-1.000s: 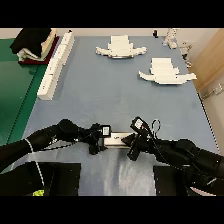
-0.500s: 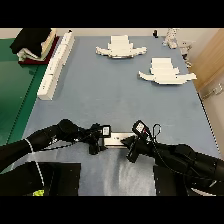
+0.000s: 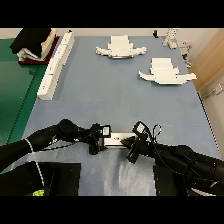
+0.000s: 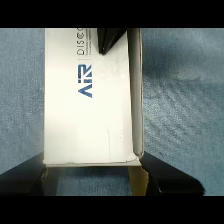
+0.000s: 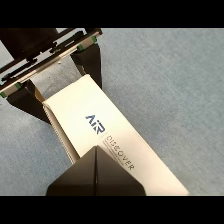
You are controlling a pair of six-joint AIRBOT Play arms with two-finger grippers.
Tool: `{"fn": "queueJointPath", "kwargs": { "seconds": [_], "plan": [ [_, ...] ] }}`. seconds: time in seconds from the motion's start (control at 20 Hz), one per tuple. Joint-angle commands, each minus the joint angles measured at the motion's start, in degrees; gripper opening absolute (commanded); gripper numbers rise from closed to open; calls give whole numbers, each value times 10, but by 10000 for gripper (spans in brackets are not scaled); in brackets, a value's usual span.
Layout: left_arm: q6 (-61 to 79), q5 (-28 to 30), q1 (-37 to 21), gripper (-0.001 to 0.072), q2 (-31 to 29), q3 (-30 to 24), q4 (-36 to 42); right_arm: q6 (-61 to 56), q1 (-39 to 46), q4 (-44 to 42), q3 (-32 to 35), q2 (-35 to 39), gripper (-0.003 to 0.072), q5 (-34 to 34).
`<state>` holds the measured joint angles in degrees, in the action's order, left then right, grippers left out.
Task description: Fold the box.
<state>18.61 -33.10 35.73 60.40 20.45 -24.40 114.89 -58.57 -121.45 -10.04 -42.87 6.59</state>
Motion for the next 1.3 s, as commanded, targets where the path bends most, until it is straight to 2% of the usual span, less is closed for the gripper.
{"fn": "queueJointPath", "kwargs": {
  "seconds": [0.0,0.55,0.95,1.1,1.25],
  "plan": [
    [0,0,0,455,0,0,0,0,0,1,0,0,1,10],
    [0,0,0,455,0,0,0,0,0,1,0,2,1,8],
    [0,0,0,455,0,0,0,1,0,22,-23,59,16,-6],
    [0,0,0,455,0,0,0,1,20,42,-53,53,16,3],
    [0,0,0,455,0,0,0,1,82,97,-122,21,16,60]
  ]
}}
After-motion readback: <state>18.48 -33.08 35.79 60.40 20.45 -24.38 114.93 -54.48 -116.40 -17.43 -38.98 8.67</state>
